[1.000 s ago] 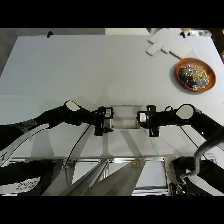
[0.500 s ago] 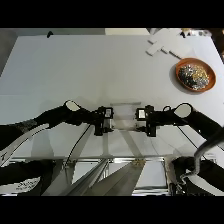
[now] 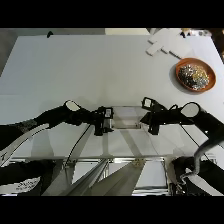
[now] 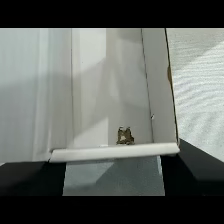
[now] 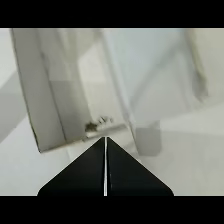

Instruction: Fold the box and place the chain.

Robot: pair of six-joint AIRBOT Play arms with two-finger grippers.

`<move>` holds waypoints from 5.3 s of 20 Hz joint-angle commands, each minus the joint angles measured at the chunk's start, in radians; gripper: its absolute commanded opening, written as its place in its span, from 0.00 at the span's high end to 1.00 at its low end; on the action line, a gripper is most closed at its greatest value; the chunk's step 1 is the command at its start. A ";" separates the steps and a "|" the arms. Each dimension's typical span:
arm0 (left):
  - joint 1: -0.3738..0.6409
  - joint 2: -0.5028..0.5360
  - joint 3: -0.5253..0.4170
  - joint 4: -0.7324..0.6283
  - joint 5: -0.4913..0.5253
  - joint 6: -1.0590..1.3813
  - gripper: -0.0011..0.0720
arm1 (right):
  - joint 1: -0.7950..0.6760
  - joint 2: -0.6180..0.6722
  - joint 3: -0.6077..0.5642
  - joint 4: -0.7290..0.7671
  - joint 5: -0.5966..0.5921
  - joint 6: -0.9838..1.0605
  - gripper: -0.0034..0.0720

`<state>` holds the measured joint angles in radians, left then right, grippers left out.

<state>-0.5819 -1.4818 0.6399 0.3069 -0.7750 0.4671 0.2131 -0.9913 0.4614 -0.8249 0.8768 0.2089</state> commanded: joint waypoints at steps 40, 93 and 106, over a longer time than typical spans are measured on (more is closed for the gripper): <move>0.001 0.001 0.000 0.000 0.000 0.000 0.97 | -0.082 0.113 -0.138 0.129 -0.018 0.937 0.55; 0.001 0.001 0.000 0.000 0.000 0.000 0.97 | 0.465 -0.343 0.336 -0.618 0.124 1.934 0.59; 0.001 0.001 0.000 0.000 0.000 0.000 0.97 | 0.465 -0.344 0.335 -0.667 0.129 1.934 0.59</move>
<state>-0.5819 -1.4815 0.6399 0.3069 -0.7746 0.4694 0.6785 -1.3354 0.7963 -1.4685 1.0012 2.1391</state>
